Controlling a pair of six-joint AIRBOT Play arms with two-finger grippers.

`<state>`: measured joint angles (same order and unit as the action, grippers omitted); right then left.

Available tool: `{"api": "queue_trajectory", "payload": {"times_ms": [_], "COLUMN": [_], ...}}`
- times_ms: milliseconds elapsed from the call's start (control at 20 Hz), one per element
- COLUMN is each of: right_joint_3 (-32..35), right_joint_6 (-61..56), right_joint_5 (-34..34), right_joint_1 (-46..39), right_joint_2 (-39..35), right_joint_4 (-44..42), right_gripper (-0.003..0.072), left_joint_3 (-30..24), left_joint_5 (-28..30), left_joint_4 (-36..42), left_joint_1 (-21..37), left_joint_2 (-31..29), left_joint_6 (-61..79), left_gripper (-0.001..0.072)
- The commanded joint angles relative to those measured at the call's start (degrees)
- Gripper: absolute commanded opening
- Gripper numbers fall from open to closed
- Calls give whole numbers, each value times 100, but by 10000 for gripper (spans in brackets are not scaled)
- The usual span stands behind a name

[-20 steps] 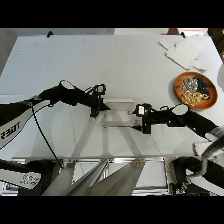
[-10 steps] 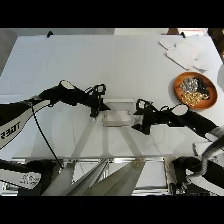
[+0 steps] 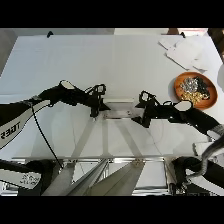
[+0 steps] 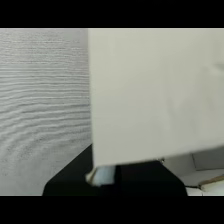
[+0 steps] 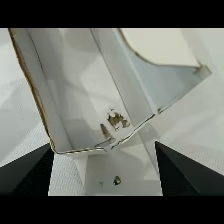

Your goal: Fold the box and place the chain.

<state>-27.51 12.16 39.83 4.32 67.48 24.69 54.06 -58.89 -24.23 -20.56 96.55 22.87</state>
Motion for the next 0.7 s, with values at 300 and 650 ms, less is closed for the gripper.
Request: {"api": "queue_trajectory", "payload": {"times_ms": [300,650], "right_joint_3": [-258,-859], "right_joint_6": [1198,1392], "right_joint_5": [254,807], "right_joint_1": [-328,-326], "right_joint_2": [326,1051], "right_joint_4": [-549,-538], "right_gripper": [699,699], "left_joint_3": [-2,-2], "left_joint_5": [-4,-4], "left_joint_4": [-2,-2], "left_joint_1": [-2,-2], "left_joint_2": [2,2], "left_joint_6": [4,4], "left_gripper": [12,12]}}
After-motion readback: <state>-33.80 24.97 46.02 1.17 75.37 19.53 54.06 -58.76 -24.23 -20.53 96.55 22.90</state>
